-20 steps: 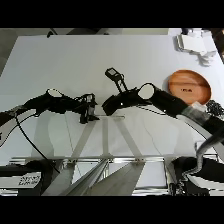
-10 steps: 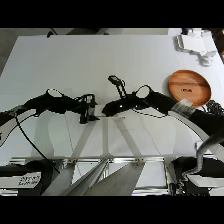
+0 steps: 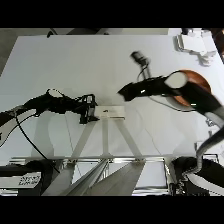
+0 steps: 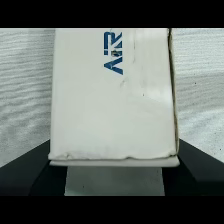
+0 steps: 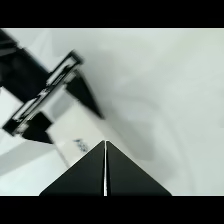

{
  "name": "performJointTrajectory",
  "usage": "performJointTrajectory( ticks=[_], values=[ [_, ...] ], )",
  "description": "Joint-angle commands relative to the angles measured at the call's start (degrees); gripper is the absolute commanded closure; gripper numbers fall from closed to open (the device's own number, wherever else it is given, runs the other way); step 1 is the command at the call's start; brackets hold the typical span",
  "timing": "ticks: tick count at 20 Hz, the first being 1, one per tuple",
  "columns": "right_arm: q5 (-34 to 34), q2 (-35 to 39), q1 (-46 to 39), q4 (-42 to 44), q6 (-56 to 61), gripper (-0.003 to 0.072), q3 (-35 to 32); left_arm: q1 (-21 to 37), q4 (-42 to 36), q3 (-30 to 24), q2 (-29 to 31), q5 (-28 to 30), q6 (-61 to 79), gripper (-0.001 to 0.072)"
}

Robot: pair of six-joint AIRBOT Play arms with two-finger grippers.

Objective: Fold the box and place the chain.

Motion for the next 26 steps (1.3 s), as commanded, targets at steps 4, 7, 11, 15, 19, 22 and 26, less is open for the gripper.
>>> performJointTrajectory(
  ticks=[4,7,11,15,19,22,26],
  values=[
    [15.6,10.1,-12.5,-37.0,19.8,0.0679,0.0,0.0,0.0,0.0,0.0,0.1,0.0,0.0433],
    [22.7,10.1,-18.5,-44.5,21.8,0.0679,0.0,0.0,-0.1,0.0,0.0,0.1,0.0,0.0433],
    [22.0,10.1,-27.7,-44.7,22.8,0.0679,-0.2,0.0,-0.1,0.0,0.0,-0.3,0.0,0.0433],
    [23.1,10.1,-31.8,-44.3,22.8,0.0679,-0.2,0.0,-1.7,0.0,0.0,-1.8,0.0,0.0434],
    [22.8,10.1,-31.8,-41.3,22.8,0.0678,-0.2,0.0,0.5,0.0,0.0,-2.7,-0.5,0.0434],
    [22.4,10.1,-31.8,-39.4,22.8,0.0678,-0.2,0.0,1.6,0.0,0.1,-2.5,-1.1,0.05],
    [22.3,10.1,-31.8,-38.0,22.8,0.0678,-0.2,0.1,3.8,0.0,5.2,-4.6,-2.5,0.0696]
  ],
)
